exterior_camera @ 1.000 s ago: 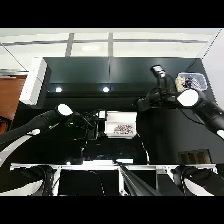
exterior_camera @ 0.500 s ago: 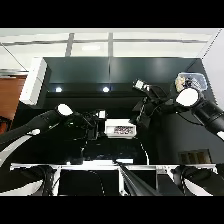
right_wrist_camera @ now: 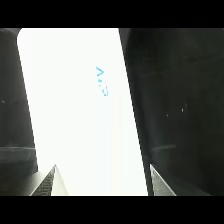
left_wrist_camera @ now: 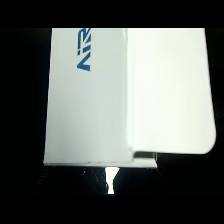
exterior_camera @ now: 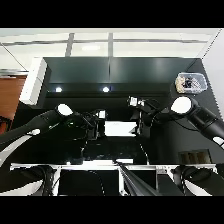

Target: Fold the box and place the chain.

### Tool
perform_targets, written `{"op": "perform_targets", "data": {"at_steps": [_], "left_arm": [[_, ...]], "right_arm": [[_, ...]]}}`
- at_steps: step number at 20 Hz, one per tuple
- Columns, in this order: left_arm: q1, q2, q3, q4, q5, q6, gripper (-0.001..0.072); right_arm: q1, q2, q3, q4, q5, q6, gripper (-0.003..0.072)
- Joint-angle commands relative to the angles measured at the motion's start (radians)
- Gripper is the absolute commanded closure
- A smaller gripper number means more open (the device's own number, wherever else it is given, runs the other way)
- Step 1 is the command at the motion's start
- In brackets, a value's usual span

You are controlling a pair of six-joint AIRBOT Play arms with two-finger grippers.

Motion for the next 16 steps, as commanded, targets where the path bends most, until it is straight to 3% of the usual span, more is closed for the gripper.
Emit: {"op": "perform_targets", "data": {"at_steps": [1, 2, 4, 5, 7, 16], "left_arm": [[0.001, -0.001, 0.001, 0.0, 0.0, 0.001, 0.0377], [0.001, -0.001, 0.001, 0.0, 0.0, 0.001, 0.0377], [0.001, -0.001, 0.001, 0.0, 0.0, 0.001, 0.0377], [0.001, -0.001, 0.001, 0.0, 0.0, 0.001, 0.0377], [0.001, -0.001, 0.001, 0.0, 0.0, 0.001, 0.0377], [0.001, -0.001, 0.001, 0.0, 0.0, 0.001, 0.0377]], "right_arm": [[0.026, 0.0, -0.006, -0.008, -0.039, -0.05, 0.0067], [0.026, 0.0, -0.006, -0.008, -0.038, -0.049, 0.0158], [0.026, -0.001, -0.006, -0.008, -0.039, -0.049, 0.0184], [0.026, -0.001, -0.006, -0.008, -0.038, -0.047, 0.0332], [0.026, -0.001, -0.007, -0.008, -0.038, -0.048, 0.0451], [0.026, -0.001, -0.037, -0.003, -0.054, -0.048, 0.045]]}}
